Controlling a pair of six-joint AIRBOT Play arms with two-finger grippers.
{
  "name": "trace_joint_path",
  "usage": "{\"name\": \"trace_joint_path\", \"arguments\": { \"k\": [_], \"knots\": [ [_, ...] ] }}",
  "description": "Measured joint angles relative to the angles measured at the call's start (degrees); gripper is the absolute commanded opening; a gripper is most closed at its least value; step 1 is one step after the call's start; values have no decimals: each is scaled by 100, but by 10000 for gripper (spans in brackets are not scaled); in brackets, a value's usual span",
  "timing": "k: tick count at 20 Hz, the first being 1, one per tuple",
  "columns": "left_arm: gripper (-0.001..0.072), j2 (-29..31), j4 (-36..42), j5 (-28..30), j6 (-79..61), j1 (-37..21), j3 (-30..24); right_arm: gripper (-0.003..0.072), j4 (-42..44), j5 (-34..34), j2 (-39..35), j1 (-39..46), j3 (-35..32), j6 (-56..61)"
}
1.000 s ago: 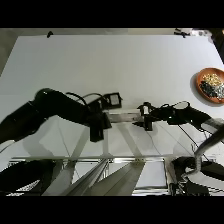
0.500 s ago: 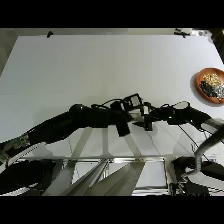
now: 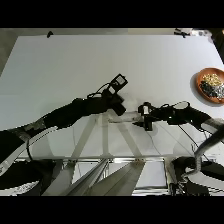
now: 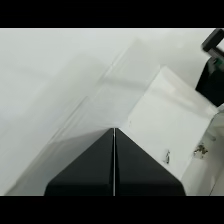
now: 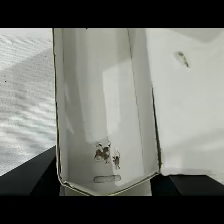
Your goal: Fold the box and place the chain.
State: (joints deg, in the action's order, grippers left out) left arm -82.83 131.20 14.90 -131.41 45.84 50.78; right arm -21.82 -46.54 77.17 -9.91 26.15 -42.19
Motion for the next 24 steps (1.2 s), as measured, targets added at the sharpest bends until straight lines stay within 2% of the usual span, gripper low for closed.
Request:
{"name": "trace_joint_path", "arguments": {
  "k": [5,12,20,22,24],
  "knots": [
    [-1,-363,20,457,79,-42,4,406,-4,-2,2,0,-4,0],
    [0,-369,26,765,96,-48,4,406,-22,-28,2,0,-7,-11],
    [9,625,-212,343,74,-74,0,406,-7,-11,2,-2,-7,-4],
    [9,968,-474,612,74,-127,0,406,-4,-9,2,-2,-7,-4],
    [9,1316,-796,1163,76,-236,2,406,-4,-7,2,-2,-7,-4]
  ]
}}
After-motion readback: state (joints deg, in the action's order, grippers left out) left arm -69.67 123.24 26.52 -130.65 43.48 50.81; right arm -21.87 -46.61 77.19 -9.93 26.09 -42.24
